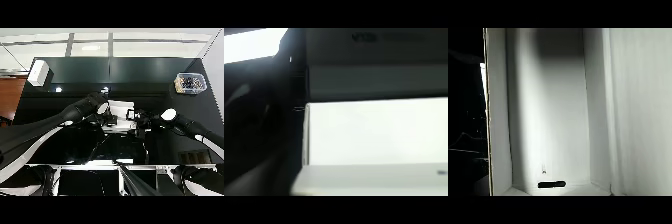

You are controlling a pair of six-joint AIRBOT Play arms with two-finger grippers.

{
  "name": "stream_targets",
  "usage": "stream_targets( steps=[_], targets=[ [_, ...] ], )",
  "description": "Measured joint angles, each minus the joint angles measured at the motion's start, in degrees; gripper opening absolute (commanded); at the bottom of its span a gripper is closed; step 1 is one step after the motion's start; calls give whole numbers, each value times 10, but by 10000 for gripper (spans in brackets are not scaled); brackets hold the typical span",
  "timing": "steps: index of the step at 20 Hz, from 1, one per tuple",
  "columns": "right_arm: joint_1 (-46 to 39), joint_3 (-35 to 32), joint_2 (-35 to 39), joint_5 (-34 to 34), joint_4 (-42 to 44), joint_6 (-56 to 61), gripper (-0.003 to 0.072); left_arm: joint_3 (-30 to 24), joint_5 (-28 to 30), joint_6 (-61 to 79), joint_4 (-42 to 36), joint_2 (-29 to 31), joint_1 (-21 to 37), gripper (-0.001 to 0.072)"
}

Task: Fold the box and place the chain.

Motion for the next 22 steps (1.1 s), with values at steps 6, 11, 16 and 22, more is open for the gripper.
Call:
stream_targets(
  steps=[6,11,16,22],
  targets=[
    [0,0,0,5,0,1,425,2,-7,-10,15,-3,2,27],
    [0,0,2,9,-3,12,700,3,-5,-12,19,-3,2,27],
    [0,0,45,14,-45,49,698,3,-8,-24,19,-3,2,28],
    [0,0,96,34,-99,63,656,3,-10,-27,18,-3,2,29]
  ],
)
